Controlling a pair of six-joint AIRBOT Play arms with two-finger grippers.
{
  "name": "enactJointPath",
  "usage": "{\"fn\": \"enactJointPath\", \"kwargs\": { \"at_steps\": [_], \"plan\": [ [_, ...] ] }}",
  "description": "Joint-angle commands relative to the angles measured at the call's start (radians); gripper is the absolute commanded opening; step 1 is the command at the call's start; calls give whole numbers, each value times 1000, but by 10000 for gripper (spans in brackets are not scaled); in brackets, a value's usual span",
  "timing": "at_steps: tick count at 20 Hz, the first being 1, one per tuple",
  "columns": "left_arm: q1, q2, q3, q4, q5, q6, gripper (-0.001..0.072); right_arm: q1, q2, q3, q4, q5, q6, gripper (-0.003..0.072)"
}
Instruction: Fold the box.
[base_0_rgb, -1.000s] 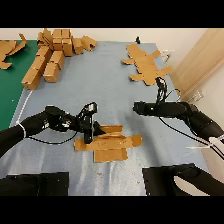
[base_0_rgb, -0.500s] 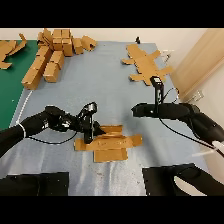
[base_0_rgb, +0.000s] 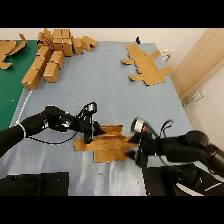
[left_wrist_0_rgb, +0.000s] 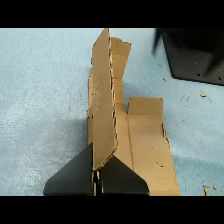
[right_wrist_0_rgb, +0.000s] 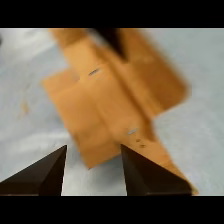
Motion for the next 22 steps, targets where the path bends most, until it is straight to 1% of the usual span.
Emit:
{"fn": "enactJointPath", "kwargs": {
  "at_steps": [1, 2, 4, 6, 8, 12, 15, 19, 22],
  "plan": [
    [0, 0, 0, 0, 0, 0, 12, 168, -47, -65, -120, 2, -167, 509],
    [0, 0, 0, 0, 1, 0, 12, 185, -85, -64, -180, 35, -167, 509],
    [0, 0, 0, 0, 0, 0, 12, 189, -150, -64, -234, 109, -167, 509],
    [0, 0, 0, 0, 1, 0, 12, 189, -201, -64, -247, 171, -186, 510],
    [0, 0, 0, 0, 0, 0, 12, 206, -238, -64, -237, 196, -231, 510],
    [0, 0, 0, 0, 1, 0, 12, 269, -265, -65, -294, 229, -241, 511],
    [0, 0, 0, 0, 0, 0, 12, 270, -267, -65, -296, 253, -240, 511],
    [0, 0, 0, 0, 0, 0, 12, 270, -267, -65, -351, 256, -240, 510],
    [0, 0, 0, 0, 0, 0, 12, 275, -267, -65, -353, 255, -237, 511]
  ]
}}
